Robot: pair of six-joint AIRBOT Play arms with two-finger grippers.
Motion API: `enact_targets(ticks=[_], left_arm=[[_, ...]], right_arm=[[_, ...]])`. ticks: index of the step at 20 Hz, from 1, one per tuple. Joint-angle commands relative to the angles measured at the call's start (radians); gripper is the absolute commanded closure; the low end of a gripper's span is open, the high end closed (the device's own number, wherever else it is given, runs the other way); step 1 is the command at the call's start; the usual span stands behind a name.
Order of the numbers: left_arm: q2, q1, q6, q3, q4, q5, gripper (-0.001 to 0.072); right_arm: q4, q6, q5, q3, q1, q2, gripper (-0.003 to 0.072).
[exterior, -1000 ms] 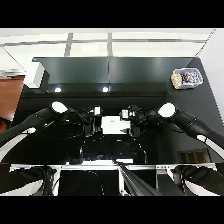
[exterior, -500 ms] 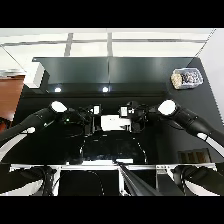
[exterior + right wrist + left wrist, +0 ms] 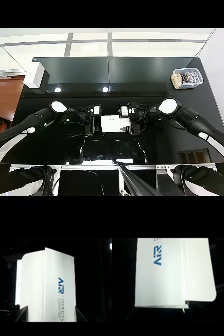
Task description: Fold the box and place the chain.
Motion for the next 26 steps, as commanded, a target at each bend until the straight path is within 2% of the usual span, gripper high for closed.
enact_targets(ticks=[1, 6, 13, 14, 15, 20, 21, 22, 24, 25, 26], left_arm=[[-0.001, 0.000, -0.001, 0.000, 0.000, 0.000, 0.0339], [-0.001, 0.000, -0.001, 0.000, 0.000, 0.000, 0.0339], [-0.001, 0.000, -0.001, 0.000, 0.000, 0.000, 0.0339], [-0.001, 0.000, -0.001, 0.000, 0.000, 0.000, 0.0339], [-0.001, 0.000, -0.001, 0.000, 0.000, 0.000, 0.0339], [-0.001, 0.000, -0.001, 0.000, 0.000, 0.000, 0.0339], [-0.001, 0.000, -0.001, 0.000, 0.000, 0.000, 0.0340], [-0.001, 0.000, 0.000, 0.000, 0.000, 0.000, 0.0339], [-0.001, 0.000, -0.001, 0.000, 0.000, 0.000, 0.0339], [-0.001, 0.000, -0.001, 0.000, 0.000, 0.000, 0.0339], [-0.001, 0.000, -0.001, 0.000, 0.000, 0.000, 0.0339]], right_arm=[[0.000, 0.032, 0.013, 0.001, 0.000, 0.007, -0.0031], [-0.049, 0.037, 0.008, 0.000, 0.000, -0.007, -0.0031], [-0.049, 0.037, -0.060, 0.001, 0.000, -0.014, -0.0030], [-0.050, 0.037, -0.060, 0.001, 0.000, -0.012, 0.0086], [-0.049, 0.037, -0.060, 0.001, 0.000, -0.009, 0.0146], [-0.044, 0.039, -0.029, 0.001, 0.000, 0.005, 0.0147], [-0.044, 0.048, -0.025, 0.001, 0.000, 0.006, 0.0179], [-0.045, 0.060, -0.026, 0.001, 0.000, 0.006, 0.0287], [-0.045, 0.062, -0.025, 0.001, 0.000, 0.006, 0.0291], [-0.044, 0.063, -0.024, 0.001, 0.000, 0.008, 0.0441], [-0.043, 0.065, -0.021, 0.001, 0.000, 0.008, 0.0455]])
